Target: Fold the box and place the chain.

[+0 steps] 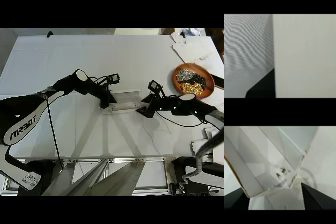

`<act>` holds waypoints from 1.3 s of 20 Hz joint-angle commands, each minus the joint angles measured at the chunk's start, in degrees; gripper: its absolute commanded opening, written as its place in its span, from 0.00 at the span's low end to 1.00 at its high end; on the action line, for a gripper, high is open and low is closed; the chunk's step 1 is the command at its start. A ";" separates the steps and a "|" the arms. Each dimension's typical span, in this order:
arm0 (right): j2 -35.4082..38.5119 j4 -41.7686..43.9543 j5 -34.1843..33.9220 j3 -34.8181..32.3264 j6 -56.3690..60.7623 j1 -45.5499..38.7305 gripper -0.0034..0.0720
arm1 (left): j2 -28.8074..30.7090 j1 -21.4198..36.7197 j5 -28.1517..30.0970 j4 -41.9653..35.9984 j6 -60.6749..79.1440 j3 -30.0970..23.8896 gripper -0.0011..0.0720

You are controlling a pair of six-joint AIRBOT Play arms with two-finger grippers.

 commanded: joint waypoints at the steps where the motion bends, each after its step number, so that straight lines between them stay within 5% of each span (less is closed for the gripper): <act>1: -2.08 -4.98 4.87 4.76 -1.90 -0.02 0.96 | -0.02 -0.02 0.00 0.02 0.02 -0.02 0.04; 13: -12.04 -13.31 18.43 18.67 -7.67 0.17 0.96 | -0.02 -0.02 -0.02 0.02 0.00 -0.02 0.04; 26: -17.42 -11.93 19.76 21.73 -12.61 0.09 0.96 | -0.02 -0.02 0.00 0.02 0.00 -0.02 0.04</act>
